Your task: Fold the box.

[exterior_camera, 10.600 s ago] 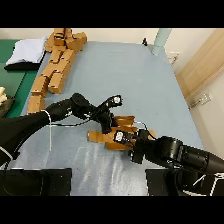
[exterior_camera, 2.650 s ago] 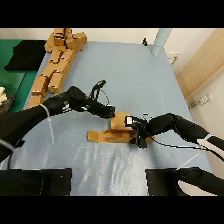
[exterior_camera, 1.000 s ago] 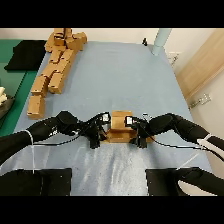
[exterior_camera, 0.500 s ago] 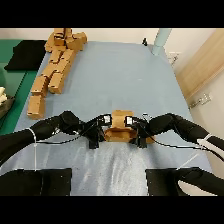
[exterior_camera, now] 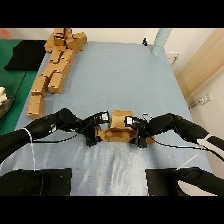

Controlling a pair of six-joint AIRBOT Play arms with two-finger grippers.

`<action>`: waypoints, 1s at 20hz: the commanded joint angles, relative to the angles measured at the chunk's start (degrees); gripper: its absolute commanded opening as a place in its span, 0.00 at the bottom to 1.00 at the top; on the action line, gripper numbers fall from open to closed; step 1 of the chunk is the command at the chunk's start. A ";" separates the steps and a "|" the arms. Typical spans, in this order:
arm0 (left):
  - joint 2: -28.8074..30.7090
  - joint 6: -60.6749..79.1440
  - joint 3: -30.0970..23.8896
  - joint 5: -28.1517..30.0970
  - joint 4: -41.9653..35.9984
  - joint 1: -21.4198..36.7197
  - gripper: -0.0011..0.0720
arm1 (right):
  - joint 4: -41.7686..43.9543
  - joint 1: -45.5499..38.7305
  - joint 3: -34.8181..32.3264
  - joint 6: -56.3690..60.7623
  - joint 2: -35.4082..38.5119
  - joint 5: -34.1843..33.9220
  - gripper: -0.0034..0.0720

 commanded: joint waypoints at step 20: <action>-2.73 5.66 2.47 4.09 -9.49 -4.83 0.23 | -0.02 0.04 -0.04 0.00 -0.02 0.00 0.72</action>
